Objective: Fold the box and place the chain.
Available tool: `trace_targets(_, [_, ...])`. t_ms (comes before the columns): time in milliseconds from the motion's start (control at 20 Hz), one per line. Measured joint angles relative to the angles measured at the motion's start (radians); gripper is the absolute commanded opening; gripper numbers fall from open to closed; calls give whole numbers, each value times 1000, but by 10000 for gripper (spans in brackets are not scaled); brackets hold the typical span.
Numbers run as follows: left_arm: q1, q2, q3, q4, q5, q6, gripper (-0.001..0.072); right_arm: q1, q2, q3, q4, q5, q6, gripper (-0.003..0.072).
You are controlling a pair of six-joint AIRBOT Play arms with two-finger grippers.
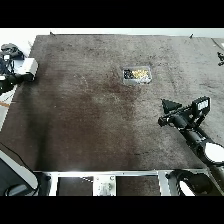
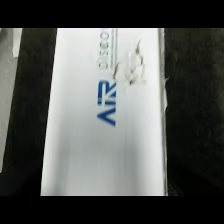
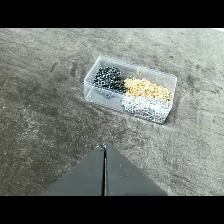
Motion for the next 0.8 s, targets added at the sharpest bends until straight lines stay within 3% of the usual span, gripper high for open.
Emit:
trace_targets(250, [0,18,50,4,-58,3,676,0,0,0,5,2,0,-14])
trace_targets(450, [1,101,73,5,-92,-19,675,0,0,0,5,0,0,-15])
trace_targets(500, [0,130,76,6,-100,-24,612,0,0,0,5,0,0,-14])
trace_targets(600, [1,199,79,5,-132,-37,68,0,0,0,5,0,-1,-14])
trace_targets(650, [1,232,80,2,-159,-43,10,0,0,0,5,-1,-1,-15])
trace_targets(800, [0,344,66,-101,-237,-36,5,0,0,0,5,-1,-1,-14])
